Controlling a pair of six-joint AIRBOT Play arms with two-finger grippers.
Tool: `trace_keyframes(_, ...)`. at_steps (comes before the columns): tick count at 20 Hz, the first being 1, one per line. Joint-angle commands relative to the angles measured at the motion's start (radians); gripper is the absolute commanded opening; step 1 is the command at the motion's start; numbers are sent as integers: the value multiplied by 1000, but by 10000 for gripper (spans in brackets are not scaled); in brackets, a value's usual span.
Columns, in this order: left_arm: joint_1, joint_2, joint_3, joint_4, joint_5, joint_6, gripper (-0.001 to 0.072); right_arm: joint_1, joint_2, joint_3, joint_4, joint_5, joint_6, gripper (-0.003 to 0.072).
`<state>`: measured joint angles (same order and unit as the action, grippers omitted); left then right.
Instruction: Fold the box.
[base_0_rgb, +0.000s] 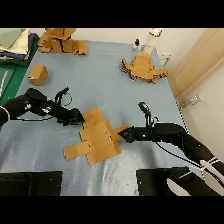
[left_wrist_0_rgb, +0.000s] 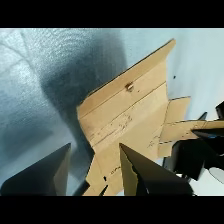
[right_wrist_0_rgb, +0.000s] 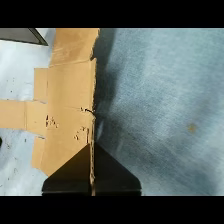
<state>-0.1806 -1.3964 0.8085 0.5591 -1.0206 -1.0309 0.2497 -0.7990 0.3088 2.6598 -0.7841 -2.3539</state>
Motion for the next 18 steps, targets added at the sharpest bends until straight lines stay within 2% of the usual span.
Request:
trace_keyframes(1, 0, -61, -6, -96, -2, 86, 464, 8, 9, -11, 11, 17, 1, 2)
trace_keyframes(5, 0, -135, -6, -137, -23, 121, 464, 8, 9, -11, 12, 17, 2, 2)
trace_keyframes(9, 0, -169, -6, -334, -57, 284, 463, 8, 8, -11, 11, 23, 17, 2)
trace_keyframes(16, 1, -214, -6, -335, -170, 362, 455, 8, 9, -11, 11, 28, 27, 2)
trace_keyframes(17, 1, -214, -6, -334, -174, 366, 303, 8, 8, -11, 11, 29, 27, 2)
trace_keyframes(18, 1, -214, -6, -334, -181, 378, 273, 8, 9, -11, 11, 29, 27, 2)
